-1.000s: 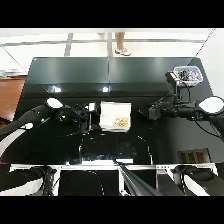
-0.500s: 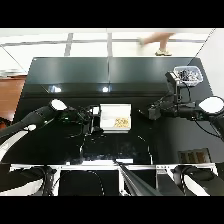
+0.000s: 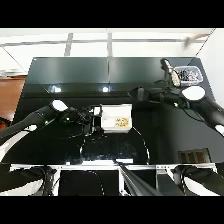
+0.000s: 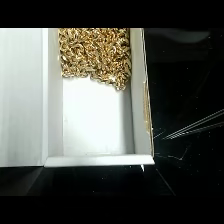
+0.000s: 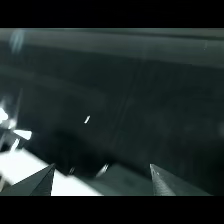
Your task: Fold the box and place the chain.
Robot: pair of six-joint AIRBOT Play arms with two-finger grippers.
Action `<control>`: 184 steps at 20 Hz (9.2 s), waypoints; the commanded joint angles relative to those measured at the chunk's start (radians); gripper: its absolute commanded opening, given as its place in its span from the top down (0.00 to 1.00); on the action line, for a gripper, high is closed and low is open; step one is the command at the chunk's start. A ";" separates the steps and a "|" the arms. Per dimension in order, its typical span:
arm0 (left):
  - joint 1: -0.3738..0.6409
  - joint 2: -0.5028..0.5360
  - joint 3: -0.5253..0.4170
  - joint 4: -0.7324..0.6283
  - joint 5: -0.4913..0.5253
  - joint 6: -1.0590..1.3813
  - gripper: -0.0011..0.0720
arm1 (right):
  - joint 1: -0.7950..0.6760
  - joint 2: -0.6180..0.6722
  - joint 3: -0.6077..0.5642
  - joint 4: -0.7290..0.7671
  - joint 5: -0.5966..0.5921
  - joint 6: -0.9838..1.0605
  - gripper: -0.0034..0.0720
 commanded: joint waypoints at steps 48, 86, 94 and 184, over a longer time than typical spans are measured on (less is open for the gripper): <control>-0.001 0.000 0.000 0.002 0.003 0.000 0.50 | 0.156 -0.119 0.060 -0.289 0.388 -0.768 0.60; 0.000 0.000 0.000 0.001 0.003 0.000 0.50 | 0.119 -0.167 -0.050 -0.126 0.262 0.080 0.93; 0.032 0.101 0.001 0.062 0.002 -0.117 0.01 | -0.215 0.174 0.045 -0.233 0.657 0.077 0.93; 0.305 0.600 -0.097 0.690 0.035 -1.742 0.95 | -0.237 0.259 -0.172 -0.443 0.079 0.081 0.93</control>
